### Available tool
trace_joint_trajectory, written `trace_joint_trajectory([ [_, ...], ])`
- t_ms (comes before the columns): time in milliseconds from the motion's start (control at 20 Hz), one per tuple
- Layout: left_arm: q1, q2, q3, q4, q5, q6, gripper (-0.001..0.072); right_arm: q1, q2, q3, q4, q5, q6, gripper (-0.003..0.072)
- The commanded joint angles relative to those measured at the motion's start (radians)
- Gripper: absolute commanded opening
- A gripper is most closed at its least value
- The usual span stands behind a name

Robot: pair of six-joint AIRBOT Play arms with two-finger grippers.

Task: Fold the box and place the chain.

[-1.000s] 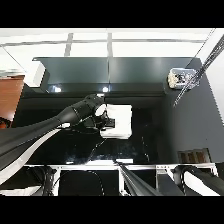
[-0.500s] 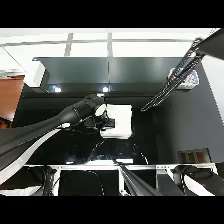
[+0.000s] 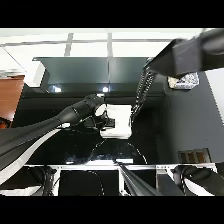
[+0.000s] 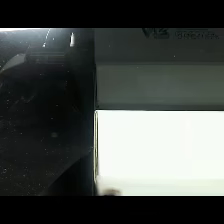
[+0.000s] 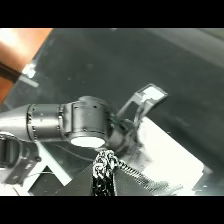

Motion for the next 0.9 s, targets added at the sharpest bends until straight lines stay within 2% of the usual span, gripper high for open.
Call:
trace_joint_trajectory([
  [0, 0.001, -0.001, 0.0, 0.001, 0.0, 0.0, 0.0024, 0.033, -0.002, -0.117, 0.005, -0.088, -0.001, 0.0013],
  [500, 0.001, -0.001, 0.0, 0.001, 0.0, 0.0, 0.0024, 0.097, -0.002, -0.541, 0.006, -0.273, 0.0, 0.0015],
  [650, 0.002, -0.001, 0.0, 0.001, 0.004, 0.0, 0.0024, 0.153, -0.002, -0.652, 0.004, -0.423, 0.008, 0.0017],
  [700, 0.003, -0.001, 0.0, 0.001, 0.004, 0.0, 0.0024, 0.164, -0.003, -0.681, 0.002, -0.466, 0.02, 0.0062],
  [750, 0.003, -0.001, 0.0, 0.001, 0.003, 0.0, 0.0024, 0.164, -0.003, -0.696, 0.001, -0.48, 0.024, 0.0256],
  [800, 0.003, -0.001, 0.0, 0.001, 0.004, 0.0, 0.0024, 0.155, -0.003, -0.698, -0.019, -0.472, 0.024, 0.0334],
  [850, 0.003, -0.001, 0.0, 0.001, 0.004, 0.0, 0.0024, 0.137, 0.003, -0.698, -0.046, -0.458, 0.023, 0.0334],
])
